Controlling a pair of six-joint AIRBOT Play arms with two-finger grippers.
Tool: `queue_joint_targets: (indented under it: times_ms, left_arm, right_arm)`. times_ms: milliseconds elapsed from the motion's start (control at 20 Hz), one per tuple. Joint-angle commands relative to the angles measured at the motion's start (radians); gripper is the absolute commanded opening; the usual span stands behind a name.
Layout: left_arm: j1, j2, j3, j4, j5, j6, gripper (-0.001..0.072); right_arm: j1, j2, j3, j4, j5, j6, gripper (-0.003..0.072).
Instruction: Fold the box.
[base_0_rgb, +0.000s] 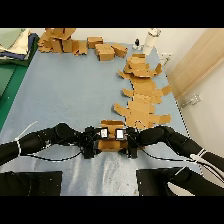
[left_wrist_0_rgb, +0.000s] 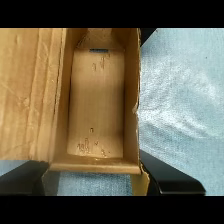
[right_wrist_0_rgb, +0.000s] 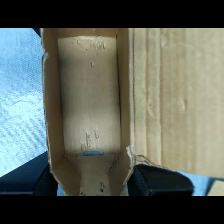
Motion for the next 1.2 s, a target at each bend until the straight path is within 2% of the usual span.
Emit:
queue_joint_targets:
  times_ms: [0, 550, 600, 650, 750, 950, 1050, 1150]
  left_arm:
    - [0.0, 0.0, 0.0, 0.001, 0.0, 0.0, 0.0385]
    - [0.0, 0.0, 0.0, 0.0, 0.0, 0.0, 0.0385]
    - [0.0, 0.0, 0.0, 0.001, 0.0, 0.0, 0.0385]
    - [0.0, 0.0, 0.0, 0.0, 0.0, 0.0, 0.0385]
    - [0.0, 0.0, 0.0, 0.0, 0.0, 0.0, 0.0385]
    - [0.0, 0.0, 0.0, 0.0, 0.0, 0.0, 0.0385]
    - [0.0, 0.0, 0.0, 0.0, 0.0, 0.0, 0.0385]
    - [0.0, 0.0, 0.0, 0.0, 0.0, 0.0, 0.0385]
  right_arm:
    - [0.0, 0.0, 0.0, 0.0, 0.0, 0.0, 0.0507]
    - [0.0, 0.0, 0.001, 0.005, 0.002, 0.0, 0.0507]
    - [0.0, 0.0, 0.002, 0.005, -0.004, 0.0, 0.0531]
    - [0.0, 0.003, 0.004, 0.012, -0.013, 0.001, 0.072]
    - [-0.001, 0.039, 0.026, -0.005, -0.112, 0.014, 0.072]
    - [-0.002, 0.165, 0.039, -0.211, -0.157, 0.294, 0.072]
    - [-0.002, 0.222, 0.039, -0.317, -0.275, 0.46, 0.072]
    - [-0.002, 0.289, 0.039, -0.331, -0.444, 0.597, 0.072]
